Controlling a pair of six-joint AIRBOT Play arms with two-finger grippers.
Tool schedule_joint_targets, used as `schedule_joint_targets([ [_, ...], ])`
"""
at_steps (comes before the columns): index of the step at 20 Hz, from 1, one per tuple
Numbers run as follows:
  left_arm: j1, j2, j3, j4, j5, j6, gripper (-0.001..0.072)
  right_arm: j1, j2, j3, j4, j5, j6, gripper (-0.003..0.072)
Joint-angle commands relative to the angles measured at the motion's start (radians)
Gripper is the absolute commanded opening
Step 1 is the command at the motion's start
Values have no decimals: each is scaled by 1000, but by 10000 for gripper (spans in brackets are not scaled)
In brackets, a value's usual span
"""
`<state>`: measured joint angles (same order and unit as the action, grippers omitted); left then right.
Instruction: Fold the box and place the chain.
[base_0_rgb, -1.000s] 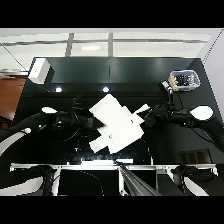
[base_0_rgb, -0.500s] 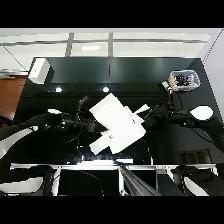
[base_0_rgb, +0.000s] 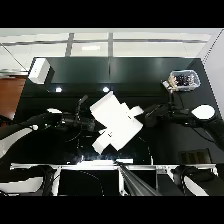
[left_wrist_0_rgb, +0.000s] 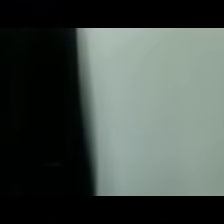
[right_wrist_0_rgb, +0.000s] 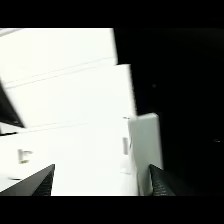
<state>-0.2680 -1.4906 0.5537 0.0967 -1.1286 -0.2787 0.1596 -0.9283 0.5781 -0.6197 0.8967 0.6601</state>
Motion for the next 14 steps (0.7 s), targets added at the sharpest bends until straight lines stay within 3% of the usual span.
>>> schedule_joint_targets([
  [1, 11, 3, 40, 27, -28, 3, 27, -107, 14, 91, -241, 108, 88, 703],
  [4, -28, 28, 133, 184, -21, 27, 25, -239, 14, 237, -420, 238, 92, 703],
  [6, -98, 65, 209, 338, 23, 29, 24, -280, 14, 262, -440, 245, 89, 703],
  [10, -267, 171, 251, 653, 270, 116, 27, -237, 11, 214, -536, 295, -180, 703],
  [14, -290, 128, 251, 696, 342, 129, 28, -156, 6, 103, -410, 209, -315, 703],
])
